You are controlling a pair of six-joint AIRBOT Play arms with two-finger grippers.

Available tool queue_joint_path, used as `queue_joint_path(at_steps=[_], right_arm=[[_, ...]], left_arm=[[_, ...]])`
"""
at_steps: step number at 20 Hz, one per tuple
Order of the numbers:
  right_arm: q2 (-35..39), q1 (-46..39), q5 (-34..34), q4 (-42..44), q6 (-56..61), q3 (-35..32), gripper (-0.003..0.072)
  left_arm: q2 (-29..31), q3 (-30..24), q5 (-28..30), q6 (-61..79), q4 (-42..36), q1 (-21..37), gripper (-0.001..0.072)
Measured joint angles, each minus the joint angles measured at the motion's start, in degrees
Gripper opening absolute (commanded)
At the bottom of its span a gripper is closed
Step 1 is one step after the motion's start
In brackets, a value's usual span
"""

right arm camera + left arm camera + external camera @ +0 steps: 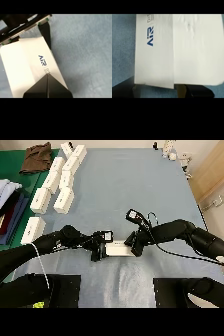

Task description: Fold the box.

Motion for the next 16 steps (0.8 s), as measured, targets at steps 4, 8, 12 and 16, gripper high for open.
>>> queue_joint_path(at_steps=[4, 8, 12, 16], right_arm=[[1.68, 5.09, 2.38, -2.25, -5.86, -1.25, 0.0281], [2.36, 8.31, 3.72, -4.66, -10.62, -1.55, 0.0501], [2.54, 9.25, 4.2, -5.62, -15.34, -1.62, 0.0563], [1.88, 9.46, 4.85, -6.82, -19.12, -1.64, 0.0563]], left_arm=[[0.0, 0.0, 0.0, 0.0, 0.0, 0.0, 0.0458], [0.0, 0.0, 0.0, -0.02, 0.0, 0.0, 0.0458], [0.0, 0.0, 0.0, -0.02, 0.0, 0.0, 0.0458], [0.0, 0.0, 0.0, -0.02, 0.0, 0.0, 0.0458]])
